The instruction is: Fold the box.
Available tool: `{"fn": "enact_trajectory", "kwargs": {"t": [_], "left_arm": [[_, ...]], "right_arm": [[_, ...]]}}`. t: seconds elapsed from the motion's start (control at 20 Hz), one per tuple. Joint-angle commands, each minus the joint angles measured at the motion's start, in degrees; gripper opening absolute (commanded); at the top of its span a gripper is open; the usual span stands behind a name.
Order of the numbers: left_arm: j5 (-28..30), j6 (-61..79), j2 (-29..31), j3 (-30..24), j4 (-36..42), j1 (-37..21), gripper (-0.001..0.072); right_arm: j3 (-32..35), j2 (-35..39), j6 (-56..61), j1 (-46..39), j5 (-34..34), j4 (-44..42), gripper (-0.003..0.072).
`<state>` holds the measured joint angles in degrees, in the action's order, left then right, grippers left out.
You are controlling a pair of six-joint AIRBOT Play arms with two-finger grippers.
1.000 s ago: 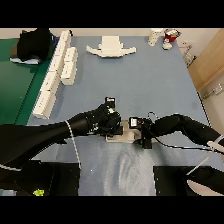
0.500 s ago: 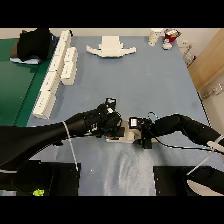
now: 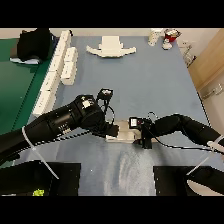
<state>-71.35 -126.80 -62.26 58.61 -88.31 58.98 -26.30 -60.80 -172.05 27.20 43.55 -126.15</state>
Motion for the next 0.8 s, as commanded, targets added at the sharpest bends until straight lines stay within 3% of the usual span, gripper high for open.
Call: {"fn": "enact_trajectory", "kwargs": {"t": [0.0, 0.2, 0.3, 0.5, 0.55, 0.6, 0.65, 0.75], "left_arm": [[1.25, 10.47, 1.51, -0.07, 0.02, -0.02, 0.0012], [1.6, 28.76, 2.4, -1.79, 4.04, -0.9, 0.0011], [4.48, 42.47, 5.57, -7.02, 12.72, -6.21, 0.0008], [6.34, 71.34, 10.16, -16.22, 16.63, -19.19, 0.0015], [6.58, 79.25, 10.62, -17.57, 19.19, -21.99, 0.0053], [7.58, 87.93, 10.8, -18.82, 23.19, -24.55, 0.0461], [9.99, 95.73, 10.78, -20.09, 27.04, -26.29, 0.0694], [15.17, 109.0, 10.78, -23.21, 34.14, -29.09, 0.0695]], "right_arm": [[-0.04, 0.04, 0.02, 0.04, -0.02, -0.02, 0.0426], [-0.04, 0.04, 0.02, 0.04, -0.02, -0.02, 0.0426], [-0.04, 0.04, 0.02, 0.04, -0.02, -0.02, 0.0426], [-0.04, 0.04, 0.02, 0.04, 0.0, -0.04, 0.0426], [-0.04, 0.04, 0.0, 0.04, -0.02, -0.02, 0.0426], [-0.04, 0.04, 0.02, 0.04, -0.02, 0.04, 0.0426], [-0.04, 0.04, 0.02, 0.04, -0.02, 0.15, 0.0426], [-0.04, 0.04, 0.02, 0.04, 0.0, 0.15, 0.0426]]}}
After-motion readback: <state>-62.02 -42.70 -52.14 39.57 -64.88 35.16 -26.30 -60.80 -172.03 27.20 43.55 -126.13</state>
